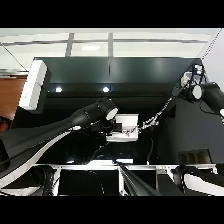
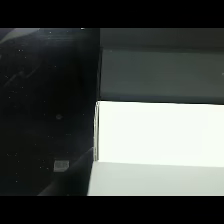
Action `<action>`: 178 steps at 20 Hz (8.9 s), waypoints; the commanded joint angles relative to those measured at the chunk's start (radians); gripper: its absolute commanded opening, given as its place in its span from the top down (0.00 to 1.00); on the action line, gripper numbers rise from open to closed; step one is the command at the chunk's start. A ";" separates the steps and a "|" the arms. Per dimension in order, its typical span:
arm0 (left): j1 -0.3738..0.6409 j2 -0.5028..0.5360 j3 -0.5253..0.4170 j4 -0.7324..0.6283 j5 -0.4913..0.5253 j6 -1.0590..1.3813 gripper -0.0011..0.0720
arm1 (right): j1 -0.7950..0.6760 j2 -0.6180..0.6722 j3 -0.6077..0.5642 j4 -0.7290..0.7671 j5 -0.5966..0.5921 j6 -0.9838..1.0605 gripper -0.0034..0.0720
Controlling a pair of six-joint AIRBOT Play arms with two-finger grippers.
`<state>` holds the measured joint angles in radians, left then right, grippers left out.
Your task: Fold the box and place the chain.
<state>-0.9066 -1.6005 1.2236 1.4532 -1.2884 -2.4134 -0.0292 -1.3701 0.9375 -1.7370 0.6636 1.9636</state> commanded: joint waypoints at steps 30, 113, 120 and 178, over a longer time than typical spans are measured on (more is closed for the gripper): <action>0.001 0.000 0.000 0.000 -0.003 0.000 0.94 | 0.010 0.343 0.094 0.141 0.209 -0.200 0.95; 0.001 0.000 0.000 0.000 0.001 0.000 0.94 | 0.225 0.291 -0.489 1.080 0.111 -2.227 0.05; 0.001 0.000 0.000 0.000 0.001 0.000 0.94 | 0.292 0.269 -0.489 1.064 0.095 -2.233 0.05; 0.001 0.000 0.000 0.000 0.001 0.000 0.94 | 0.298 0.752 0.092 1.302 0.298 -1.098 0.95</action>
<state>-0.9066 -1.6005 1.2236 1.4532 -1.2881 -2.4134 0.2676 -0.6144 1.0080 -0.3798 0.9394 0.8124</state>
